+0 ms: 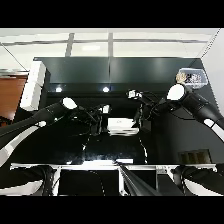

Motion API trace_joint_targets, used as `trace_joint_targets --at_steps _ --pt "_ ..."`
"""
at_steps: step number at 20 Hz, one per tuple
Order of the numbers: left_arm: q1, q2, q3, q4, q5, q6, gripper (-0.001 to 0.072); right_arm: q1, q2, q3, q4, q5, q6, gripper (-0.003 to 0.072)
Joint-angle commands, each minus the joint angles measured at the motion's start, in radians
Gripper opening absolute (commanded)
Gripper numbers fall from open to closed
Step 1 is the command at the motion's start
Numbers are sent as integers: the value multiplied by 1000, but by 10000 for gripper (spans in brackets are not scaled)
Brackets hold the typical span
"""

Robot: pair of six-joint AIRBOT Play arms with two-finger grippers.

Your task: Fold the box and place the chain.

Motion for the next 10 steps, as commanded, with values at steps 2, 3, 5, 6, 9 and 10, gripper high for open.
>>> trace_joint_targets --at_steps 2,3,5,6,9,10 --pt "0 0 0 0 -1 1 510 8 0 0 -20 -13 1 336" --pt "0 0 0 0 -1 1 509 21 -1 0 -42 -21 1 336" --pt "0 0 0 0 -2 1 510 42 -1 0 -60 -33 2 336" --pt "0 0 0 0 -2 1 510 44 -1 0 -61 -40 5 336" --pt "0 0 0 0 -2 1 510 44 -1 0 -77 -45 31 336" --pt "0 0 0 0 -2 1 510 44 0 0 -74 -43 40 336"
